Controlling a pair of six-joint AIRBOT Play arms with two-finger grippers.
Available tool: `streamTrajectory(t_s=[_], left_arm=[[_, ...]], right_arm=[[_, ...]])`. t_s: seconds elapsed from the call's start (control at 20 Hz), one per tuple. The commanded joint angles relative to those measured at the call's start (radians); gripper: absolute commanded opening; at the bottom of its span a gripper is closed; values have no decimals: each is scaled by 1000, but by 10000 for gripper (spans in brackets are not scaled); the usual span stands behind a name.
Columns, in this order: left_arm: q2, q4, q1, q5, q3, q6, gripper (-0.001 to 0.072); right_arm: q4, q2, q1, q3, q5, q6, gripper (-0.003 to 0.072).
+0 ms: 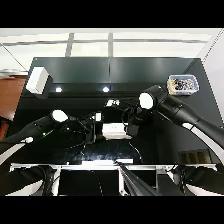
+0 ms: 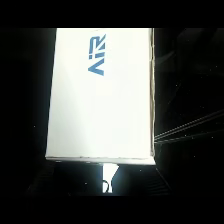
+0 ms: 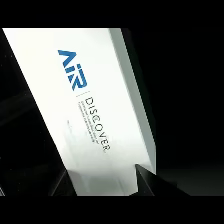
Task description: Fold the box and place the chain.
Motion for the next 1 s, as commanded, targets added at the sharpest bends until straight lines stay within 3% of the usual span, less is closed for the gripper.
streamTrajectory(t_s=[0.0, 0.55, 0.7, 0.8, 0.85, 0.9, 0.95], left_arm=[[0, 0, 0, 0, 0, 0, 388], [0, 0, 0, 0, 0, 0, 389], [0, 0, 0, 0, 0, 0, 388], [0, 0, 0, 0, 0, 0, 389], [0, 0, 0, 0, 0, 0, 389], [0, 0, 0, 0, 0, 0, 389], [0, 0, 0, 0, 0, 0, 388]], right_arm=[[-23, 14, 1, 5, 19, 15, 469], [-20, 43, 1, 40, 19, 36, 476], [-18, 59, -19, 102, 79, 149, 472], [-19, 115, -79, 113, 132, 244, 263], [-18, 148, -130, 109, 162, 291, 98], [-16, 187, -193, 87, 172, 349, 26], [12, 230, -255, 43, 159, 403, 25]])
